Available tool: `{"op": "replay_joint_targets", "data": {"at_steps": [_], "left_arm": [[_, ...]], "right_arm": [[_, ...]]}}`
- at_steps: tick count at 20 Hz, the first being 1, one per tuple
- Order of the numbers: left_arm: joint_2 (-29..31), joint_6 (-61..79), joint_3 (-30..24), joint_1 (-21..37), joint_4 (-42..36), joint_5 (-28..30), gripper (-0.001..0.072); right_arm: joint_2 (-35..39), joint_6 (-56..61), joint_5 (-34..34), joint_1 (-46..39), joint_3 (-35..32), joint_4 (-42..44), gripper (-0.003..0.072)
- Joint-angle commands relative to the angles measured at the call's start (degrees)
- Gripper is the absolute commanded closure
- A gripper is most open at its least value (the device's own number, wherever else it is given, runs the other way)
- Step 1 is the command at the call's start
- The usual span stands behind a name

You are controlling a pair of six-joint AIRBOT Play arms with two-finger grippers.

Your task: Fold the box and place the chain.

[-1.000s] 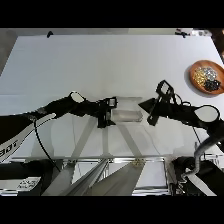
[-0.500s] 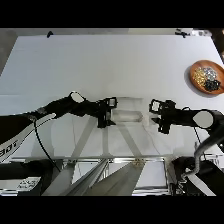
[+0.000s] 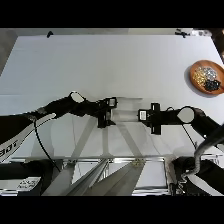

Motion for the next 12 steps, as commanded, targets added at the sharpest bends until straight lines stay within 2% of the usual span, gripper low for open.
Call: {"op": "replay_joint_targets", "data": {"at_steps": [1,4,7,12], "left_arm": [[0.02,0.0,0.0,-0.02,0.0,0.02,0.0434],[0.02,0.02,0.0,-0.02,0.0,0.02,0.0434],[0.02,0.0,0.0,-0.02,0.0,0.02,0.0434],[0.02,0.0,0.0,-0.02,0.0,0.02,0.0434]], "right_arm": [[-2.25,-1.44,-2.08,0.92,0.0,1.51,0.0417],[-2.38,-1.49,-2.97,0.94,0.0,4.76,0.0436],[-2.38,-1.53,-3.82,0.94,0.0,5.68,0.0525],[-2.49,-1.97,-4.35,2.62,0.0,6.84,0.0531]]}}
